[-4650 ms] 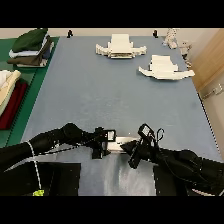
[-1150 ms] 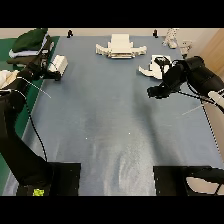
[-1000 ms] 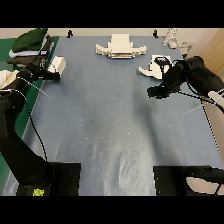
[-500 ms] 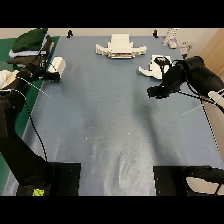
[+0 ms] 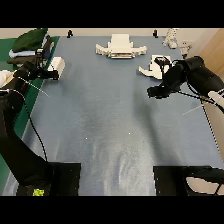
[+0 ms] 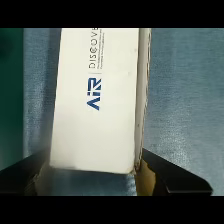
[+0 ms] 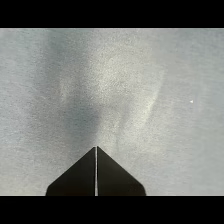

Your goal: Fold the box.

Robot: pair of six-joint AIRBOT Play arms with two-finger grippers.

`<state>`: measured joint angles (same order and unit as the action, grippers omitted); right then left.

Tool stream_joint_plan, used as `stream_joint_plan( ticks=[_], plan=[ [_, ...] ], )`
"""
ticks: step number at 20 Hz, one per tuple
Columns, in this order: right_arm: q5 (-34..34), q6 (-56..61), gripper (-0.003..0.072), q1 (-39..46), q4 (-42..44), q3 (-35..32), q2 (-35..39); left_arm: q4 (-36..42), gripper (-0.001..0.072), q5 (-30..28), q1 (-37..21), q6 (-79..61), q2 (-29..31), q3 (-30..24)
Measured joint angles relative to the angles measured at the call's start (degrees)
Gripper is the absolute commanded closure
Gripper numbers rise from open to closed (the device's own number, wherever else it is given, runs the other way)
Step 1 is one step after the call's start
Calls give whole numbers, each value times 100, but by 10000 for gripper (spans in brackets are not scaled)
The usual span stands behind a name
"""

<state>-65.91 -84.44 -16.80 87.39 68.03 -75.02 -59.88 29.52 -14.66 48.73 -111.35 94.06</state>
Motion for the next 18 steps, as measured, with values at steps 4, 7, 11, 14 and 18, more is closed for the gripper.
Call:
stream_joint_plan(
  ticks=[4,7,11,14,18],
  plan=[
    [0,0,670,0,0,0,0,-105,23,321,-2,46,164,22],
    [0,0,670,0,2,0,0,-413,24,815,-9,59,516,31],
    [-2,0,670,0,2,0,0,-675,25,1834,-50,79,1237,35],
    [-2,0,670,0,2,0,0,-752,24,2778,-68,85,1845,35],
    [-2,0,669,0,0,0,0,-636,24,4138,-81,413,2562,2]
  ],
)
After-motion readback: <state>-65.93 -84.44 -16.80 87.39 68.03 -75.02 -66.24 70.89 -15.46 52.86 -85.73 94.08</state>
